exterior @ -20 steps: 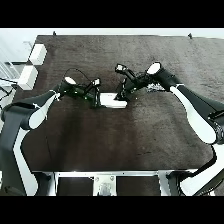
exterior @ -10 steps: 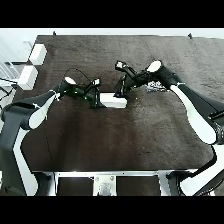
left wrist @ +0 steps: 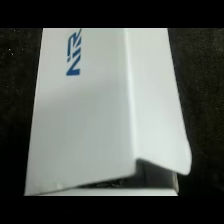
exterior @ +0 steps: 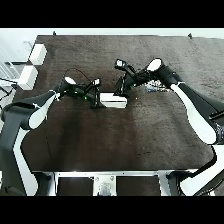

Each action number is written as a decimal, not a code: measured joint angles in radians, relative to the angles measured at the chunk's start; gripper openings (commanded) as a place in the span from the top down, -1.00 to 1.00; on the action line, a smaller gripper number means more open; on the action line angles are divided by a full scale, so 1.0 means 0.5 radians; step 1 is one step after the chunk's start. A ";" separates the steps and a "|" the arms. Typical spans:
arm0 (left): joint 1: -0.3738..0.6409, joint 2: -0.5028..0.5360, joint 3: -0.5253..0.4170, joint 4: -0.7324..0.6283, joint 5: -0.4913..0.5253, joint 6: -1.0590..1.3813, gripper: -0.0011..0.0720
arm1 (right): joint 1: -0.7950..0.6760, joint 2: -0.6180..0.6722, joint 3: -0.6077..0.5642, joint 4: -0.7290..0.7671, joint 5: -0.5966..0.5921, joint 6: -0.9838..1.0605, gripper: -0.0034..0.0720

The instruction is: Fold the box and place the chain.

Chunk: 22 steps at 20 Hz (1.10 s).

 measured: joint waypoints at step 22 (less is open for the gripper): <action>0.002 0.000 0.000 0.000 0.002 -0.002 0.48 | 0.024 0.005 0.006 -0.024 -0.025 0.060 0.14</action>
